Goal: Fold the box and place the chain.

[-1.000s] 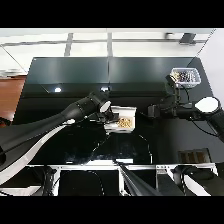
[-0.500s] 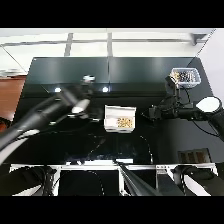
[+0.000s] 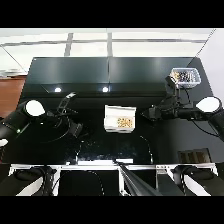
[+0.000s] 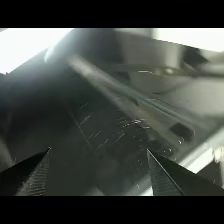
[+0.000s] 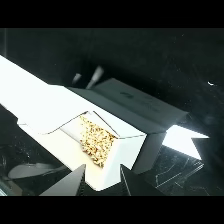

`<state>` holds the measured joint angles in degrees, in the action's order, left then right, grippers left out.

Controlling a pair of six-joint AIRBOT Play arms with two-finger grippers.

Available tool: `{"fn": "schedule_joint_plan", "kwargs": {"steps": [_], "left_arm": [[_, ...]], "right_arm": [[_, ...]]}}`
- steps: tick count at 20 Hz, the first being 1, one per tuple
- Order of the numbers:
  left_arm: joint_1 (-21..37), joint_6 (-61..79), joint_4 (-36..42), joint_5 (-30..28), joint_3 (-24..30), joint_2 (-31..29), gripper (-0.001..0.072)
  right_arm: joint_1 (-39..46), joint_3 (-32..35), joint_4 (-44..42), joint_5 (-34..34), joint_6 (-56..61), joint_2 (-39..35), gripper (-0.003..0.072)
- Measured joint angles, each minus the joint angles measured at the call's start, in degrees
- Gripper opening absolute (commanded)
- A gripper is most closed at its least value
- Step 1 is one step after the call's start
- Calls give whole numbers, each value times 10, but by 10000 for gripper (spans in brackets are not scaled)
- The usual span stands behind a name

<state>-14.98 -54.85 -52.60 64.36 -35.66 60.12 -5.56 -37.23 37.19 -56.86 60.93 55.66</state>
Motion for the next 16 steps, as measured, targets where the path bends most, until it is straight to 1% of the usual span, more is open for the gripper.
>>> {"fn": "schedule_joint_plan", "kwargs": {"steps": [3, 6, 8, 10, 16], "left_arm": [[-13, 311, 69, -47, 20, 2, 718], [-38, 519, 105, -96, 22, 16, 717], [-39, 596, 123, -121, 14, 44, 717], [-36, 640, 148, -128, 0, 77, 717], [-50, 689, 183, -132, -50, 158, 717]], "right_arm": [[0, 0, -1, -1, 0, 0, 257], [0, 0, -1, -2, 1, 0, 258], [0, 0, -1, -4, 2, 0, 257], [0, 0, -1, -5, 1, 0, 258], [-2, 0, -1, -5, 1, 0, 258]]}}
